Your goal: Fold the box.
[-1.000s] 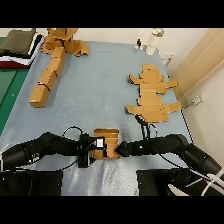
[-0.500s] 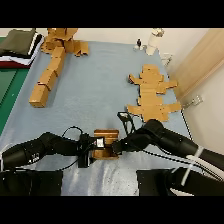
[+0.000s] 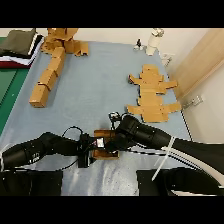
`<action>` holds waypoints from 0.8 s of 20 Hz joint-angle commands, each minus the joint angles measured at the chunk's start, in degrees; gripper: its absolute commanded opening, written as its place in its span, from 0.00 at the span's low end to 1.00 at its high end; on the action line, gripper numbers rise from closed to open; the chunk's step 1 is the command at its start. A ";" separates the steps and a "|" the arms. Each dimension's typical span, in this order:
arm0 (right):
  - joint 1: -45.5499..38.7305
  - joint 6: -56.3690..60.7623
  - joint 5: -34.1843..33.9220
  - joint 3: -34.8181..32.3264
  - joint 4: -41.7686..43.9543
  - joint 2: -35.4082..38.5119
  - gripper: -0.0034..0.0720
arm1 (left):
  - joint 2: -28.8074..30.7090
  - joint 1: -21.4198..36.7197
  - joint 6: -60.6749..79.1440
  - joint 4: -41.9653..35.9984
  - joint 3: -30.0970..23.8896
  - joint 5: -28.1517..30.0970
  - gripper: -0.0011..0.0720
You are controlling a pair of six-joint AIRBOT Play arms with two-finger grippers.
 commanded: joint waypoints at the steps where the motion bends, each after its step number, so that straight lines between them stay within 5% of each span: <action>1: 0.48 1.16 -0.55 0.72 1.20 -2.01 0.27 | 0.02 0.00 0.00 0.02 0.00 0.00 0.67; 5: 0.81 1.07 0.72 0.72 2.49 -2.08 0.06 | 0.02 0.00 0.00 0.02 0.00 0.00 0.67; 11: 0.79 0.20 2.84 0.72 3.74 -2.08 0.06 | 0.02 0.00 0.00 0.02 0.00 0.02 0.67; 14: 0.79 0.22 1.66 0.72 1.81 -1.86 0.52 | 0.02 0.00 0.00 0.02 0.00 0.02 0.67; 16: 0.79 0.26 1.66 0.72 1.70 -0.81 0.54 | 0.02 0.00 0.00 0.02 0.00 0.00 0.67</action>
